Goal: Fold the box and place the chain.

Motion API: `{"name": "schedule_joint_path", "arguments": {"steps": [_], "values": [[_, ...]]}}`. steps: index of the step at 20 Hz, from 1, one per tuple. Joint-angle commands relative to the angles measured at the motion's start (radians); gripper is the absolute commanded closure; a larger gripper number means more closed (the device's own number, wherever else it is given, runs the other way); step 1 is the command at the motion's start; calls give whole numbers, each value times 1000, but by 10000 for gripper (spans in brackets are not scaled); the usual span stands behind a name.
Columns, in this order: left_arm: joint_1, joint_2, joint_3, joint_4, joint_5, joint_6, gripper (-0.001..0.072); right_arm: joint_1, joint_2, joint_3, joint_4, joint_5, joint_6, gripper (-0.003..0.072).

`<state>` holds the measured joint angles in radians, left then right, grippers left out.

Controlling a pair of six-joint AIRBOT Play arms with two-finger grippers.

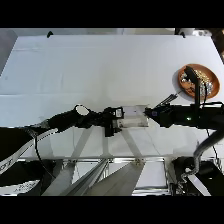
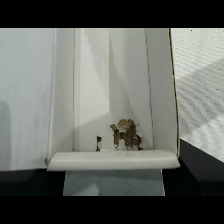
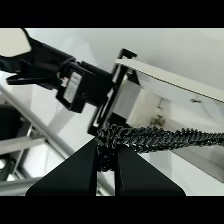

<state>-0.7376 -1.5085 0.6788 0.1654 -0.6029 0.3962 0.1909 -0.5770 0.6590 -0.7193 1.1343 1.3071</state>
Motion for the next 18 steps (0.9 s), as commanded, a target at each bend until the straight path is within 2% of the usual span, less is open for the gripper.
{"name": "schedule_joint_path", "arguments": {"steps": [1,5,9,17,18], "values": [[0,1,1,0,0,0,573,1,35,0,71,-1,-8,667],[0,1,1,0,0,0,573,1,37,0,53,-22,-11,667],[0,1,1,0,0,0,573,1,37,0,137,-40,-55,666],[0,1,1,0,0,0,573,1,37,0,209,-53,-59,666],[0,1,1,0,0,0,573,1,37,0,259,-52,-60,666]]}}
